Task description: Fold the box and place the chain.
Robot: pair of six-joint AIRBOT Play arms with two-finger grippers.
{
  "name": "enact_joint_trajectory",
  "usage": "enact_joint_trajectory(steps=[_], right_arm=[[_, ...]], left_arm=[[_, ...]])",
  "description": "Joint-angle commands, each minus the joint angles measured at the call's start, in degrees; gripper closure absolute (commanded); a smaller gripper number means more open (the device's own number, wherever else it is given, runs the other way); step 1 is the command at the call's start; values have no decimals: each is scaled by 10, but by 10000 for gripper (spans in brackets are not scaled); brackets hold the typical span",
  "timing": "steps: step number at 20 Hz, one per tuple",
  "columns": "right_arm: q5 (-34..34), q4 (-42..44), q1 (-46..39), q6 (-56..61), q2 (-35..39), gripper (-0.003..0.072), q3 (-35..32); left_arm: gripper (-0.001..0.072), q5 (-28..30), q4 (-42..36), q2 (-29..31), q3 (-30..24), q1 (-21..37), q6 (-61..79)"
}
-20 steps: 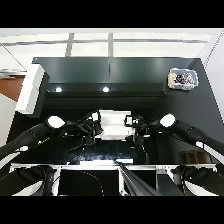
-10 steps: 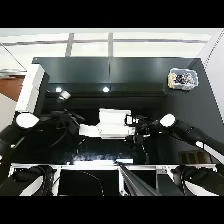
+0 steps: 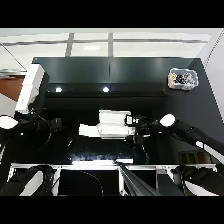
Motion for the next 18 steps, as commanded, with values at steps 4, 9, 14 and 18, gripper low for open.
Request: enact_joint_trajectory(steps=[4,9,14,18], right_arm=[[0,0,0,0,0,200,0],[0,0,0,0,0,200,0],[0,0,0,0,0,200,0],[0,0,0,0,0,200,0]], left_arm=[[676,-68,-177,-170,-10,-2,106],[676,12,-201,-227,-10,-97,122],[606,40,-227,-226,2,-158,131],[405,46,-214,-218,23,-170,149]])
